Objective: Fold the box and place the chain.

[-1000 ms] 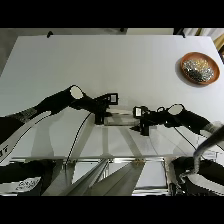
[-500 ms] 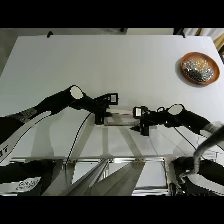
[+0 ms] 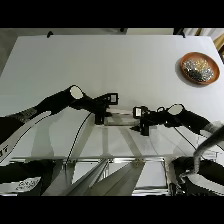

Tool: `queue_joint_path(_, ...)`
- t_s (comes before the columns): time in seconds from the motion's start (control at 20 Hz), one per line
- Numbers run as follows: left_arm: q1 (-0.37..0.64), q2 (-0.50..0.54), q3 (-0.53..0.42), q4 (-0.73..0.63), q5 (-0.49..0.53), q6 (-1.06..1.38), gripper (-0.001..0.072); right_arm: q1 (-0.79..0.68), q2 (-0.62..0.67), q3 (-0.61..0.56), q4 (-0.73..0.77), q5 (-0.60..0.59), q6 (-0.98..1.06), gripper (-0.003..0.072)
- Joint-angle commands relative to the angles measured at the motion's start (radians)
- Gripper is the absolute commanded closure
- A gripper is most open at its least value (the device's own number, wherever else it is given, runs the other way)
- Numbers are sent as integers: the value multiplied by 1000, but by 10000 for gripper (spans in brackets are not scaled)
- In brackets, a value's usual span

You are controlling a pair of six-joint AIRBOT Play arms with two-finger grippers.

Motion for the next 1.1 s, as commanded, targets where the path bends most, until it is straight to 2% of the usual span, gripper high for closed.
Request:
queue_joint_path(0.0, 0, 1, 1, -16, 4, 2, 694, 0, 0, 0, 0, 0, 0, 267)
queue_joint_path(0.05, 1, 3, 1, -16, 7, 4, 640, 0, 0, -1, 0, 0, 0, 267)
queue_joint_path(0.15, 2, 17, 1, 18, 5, 0, 232, 0, 0, -1, 0, 1, 0, 267)
queue_joint_path(0.2, 2, 29, 1, 19, 5, 0, 121, 0, 0, 0, 0, 0, 0, 267)
queue_joint_path(0.35, 2, 78, 1, 67, 4, -5, 124, 0, 0, 0, 0, 0, 0, 267)
queue_joint_path(0.5, 2, 141, 1, 235, -17, -139, 124, 0, 0, 0, 0, 0, 0, 267)
queue_joint_path(0.65, 2, 236, 1, 426, -99, -344, 133, 0, 0, 0, 0, 0, 0, 267)
queue_joint_path(0.75, 2, 319, 1, 439, -156, -411, 149, 0, 0, 0, 0, 0, 0, 267)
queue_joint_path(0.9, 0, 440, 1, 365, -211, -532, 439, 0, 0, 0, 0, 0, 0, 267)
queue_joint_path(1.0, -1, 486, 0, 310, -298, -549, 653, 0, 0, 0, 0, 0, 0, 267)
queue_joint_path(1.05, -5, 491, 0, 290, -345, -546, 699, 0, 0, 0, 0, 0, 0, 267)
